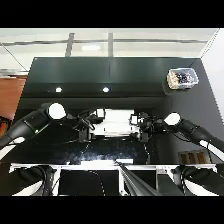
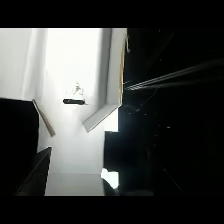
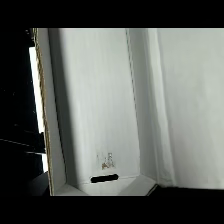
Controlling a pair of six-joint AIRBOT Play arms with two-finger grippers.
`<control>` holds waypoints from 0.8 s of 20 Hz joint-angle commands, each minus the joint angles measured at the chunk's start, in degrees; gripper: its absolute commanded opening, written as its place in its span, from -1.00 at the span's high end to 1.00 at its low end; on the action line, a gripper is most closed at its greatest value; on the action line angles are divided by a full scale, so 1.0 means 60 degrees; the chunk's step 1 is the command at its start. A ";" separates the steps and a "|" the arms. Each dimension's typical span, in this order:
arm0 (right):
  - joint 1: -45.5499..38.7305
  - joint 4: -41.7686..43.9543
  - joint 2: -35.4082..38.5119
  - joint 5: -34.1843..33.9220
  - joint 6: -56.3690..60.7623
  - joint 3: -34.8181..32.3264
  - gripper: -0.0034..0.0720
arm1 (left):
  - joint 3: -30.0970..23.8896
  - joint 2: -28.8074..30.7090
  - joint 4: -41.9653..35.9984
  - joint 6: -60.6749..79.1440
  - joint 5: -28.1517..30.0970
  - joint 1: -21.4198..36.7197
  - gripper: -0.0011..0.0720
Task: Fold the box and place the chain.
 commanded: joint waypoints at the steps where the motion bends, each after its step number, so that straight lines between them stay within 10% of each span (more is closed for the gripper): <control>1: 0.0004 0.0000 0.0004 0.0000 0.0000 -0.0004 -0.37 | -0.0131 -0.0317 0.0182 0.1089 0.1260 -0.0372 -0.95; 6: 0.0004 0.0000 0.0004 0.0000 0.0000 -0.0004 -0.37 | -0.0131 -0.0652 -0.0157 0.1042 0.1326 -0.0809 -0.76; 9: 0.0004 0.0000 0.0004 0.0000 0.0000 -0.0004 -0.37 | -0.0127 -0.0648 -0.0772 0.1042 0.1351 -0.0845 0.38; 16: 0.0004 0.0000 0.0004 0.0000 0.0000 -0.0004 -0.37 | -0.0127 -0.0648 -0.0860 0.0863 0.1366 -0.0845 0.38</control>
